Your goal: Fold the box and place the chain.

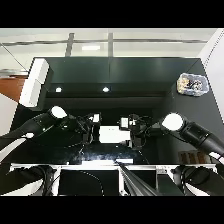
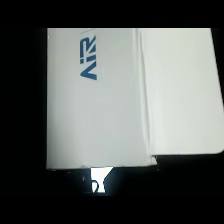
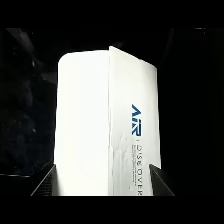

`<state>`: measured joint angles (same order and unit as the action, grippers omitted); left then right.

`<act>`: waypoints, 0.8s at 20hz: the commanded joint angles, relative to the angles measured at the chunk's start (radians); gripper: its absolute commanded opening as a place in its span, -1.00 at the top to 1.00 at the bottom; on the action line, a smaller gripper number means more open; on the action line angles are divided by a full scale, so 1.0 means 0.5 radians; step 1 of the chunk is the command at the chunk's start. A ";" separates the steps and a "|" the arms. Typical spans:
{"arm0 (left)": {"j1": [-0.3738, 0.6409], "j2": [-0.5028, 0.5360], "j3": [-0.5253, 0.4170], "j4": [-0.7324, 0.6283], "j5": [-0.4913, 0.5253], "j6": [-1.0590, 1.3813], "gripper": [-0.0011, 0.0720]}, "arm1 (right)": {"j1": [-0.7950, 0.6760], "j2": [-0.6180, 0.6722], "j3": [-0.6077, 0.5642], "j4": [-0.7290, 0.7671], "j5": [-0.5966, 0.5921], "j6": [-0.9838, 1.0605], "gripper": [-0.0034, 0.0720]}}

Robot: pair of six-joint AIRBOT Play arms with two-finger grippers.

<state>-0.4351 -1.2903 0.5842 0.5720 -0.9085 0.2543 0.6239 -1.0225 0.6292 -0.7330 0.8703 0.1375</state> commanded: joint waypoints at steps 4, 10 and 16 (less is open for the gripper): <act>-0.001 -0.002 0.000 0.000 0.000 0.001 -0.48 | 0.002 -0.047 0.000 -0.004 -0.022 0.012 -0.95; -0.001 -0.002 0.000 0.000 0.000 0.000 -0.48 | 0.002 -0.099 0.000 -0.012 -0.179 0.027 -0.95; -0.001 -0.002 0.000 0.000 0.000 0.001 -0.48 | 0.002 -0.118 0.019 -0.053 -0.014 0.092 -0.96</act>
<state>-0.4351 -1.2903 0.5842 0.5720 -0.9085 0.2543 0.6247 -1.0786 0.6331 -0.7609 0.8078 0.1730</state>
